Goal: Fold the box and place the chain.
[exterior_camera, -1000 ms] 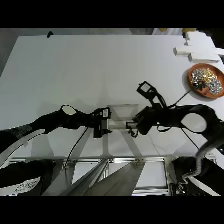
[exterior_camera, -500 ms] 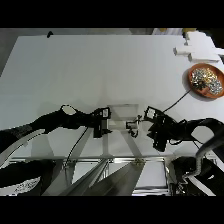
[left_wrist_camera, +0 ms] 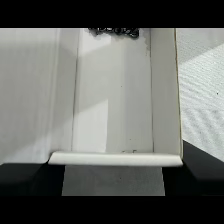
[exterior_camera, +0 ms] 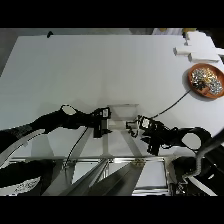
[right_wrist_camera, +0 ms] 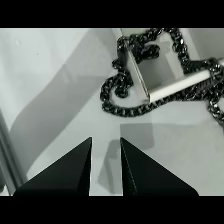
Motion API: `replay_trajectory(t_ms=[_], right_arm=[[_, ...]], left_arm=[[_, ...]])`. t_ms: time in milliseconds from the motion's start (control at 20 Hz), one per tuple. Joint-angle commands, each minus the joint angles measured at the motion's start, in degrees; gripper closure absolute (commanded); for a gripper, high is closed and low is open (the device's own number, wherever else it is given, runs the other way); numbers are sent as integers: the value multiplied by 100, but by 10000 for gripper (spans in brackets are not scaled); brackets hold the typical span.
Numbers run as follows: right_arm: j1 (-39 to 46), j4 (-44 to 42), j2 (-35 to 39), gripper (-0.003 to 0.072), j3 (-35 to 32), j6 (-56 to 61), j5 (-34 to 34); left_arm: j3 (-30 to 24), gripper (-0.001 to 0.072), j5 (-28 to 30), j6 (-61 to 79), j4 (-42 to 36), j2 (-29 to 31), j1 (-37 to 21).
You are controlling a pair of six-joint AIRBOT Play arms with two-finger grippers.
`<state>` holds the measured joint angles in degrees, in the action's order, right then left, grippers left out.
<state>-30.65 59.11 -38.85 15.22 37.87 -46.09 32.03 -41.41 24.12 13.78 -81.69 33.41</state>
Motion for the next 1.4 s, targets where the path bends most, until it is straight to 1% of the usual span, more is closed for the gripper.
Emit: replay_trajectory(t_ms=[0,100,200,300,450,550,600,650,700,950,1050,1350], right_arm=[[-142,-26,-131,479,-28,-597,273],[-142,-26,-129,401,-28,-1825,4],[-140,-28,-129,396,-28,-2723,96],[-140,-46,-142,396,-28,-3156,365],[122,-155,-223,399,-31,-3202,507],[431,-461,-289,399,-37,-3565,507],[566,-730,-334,424,-46,-3810,505],[673,-973,-393,479,-48,-3901,505],[754,-1172,-483,497,-48,-3936,507],[774,-1458,-1062,496,-48,-3945,542],[774,-1458,-1126,484,-48,-3936,688],[774,-1550,-1296,484,-48,-3777,835]], left_arm=[[2,573,2,2,2,0,4],[2,573,2,2,2,0,2],[2,573,2,4,2,0,4],[2,573,2,2,2,0,2],[2,573,2,2,2,0,4],[2,573,2,2,2,0,4],[2,573,2,4,2,0,2],[2,573,2,2,2,0,2],[2,573,2,2,2,0,4],[2,573,2,2,2,0,4],[2,573,2,2,2,0,4],[2,573,2,2,2,0,2]])
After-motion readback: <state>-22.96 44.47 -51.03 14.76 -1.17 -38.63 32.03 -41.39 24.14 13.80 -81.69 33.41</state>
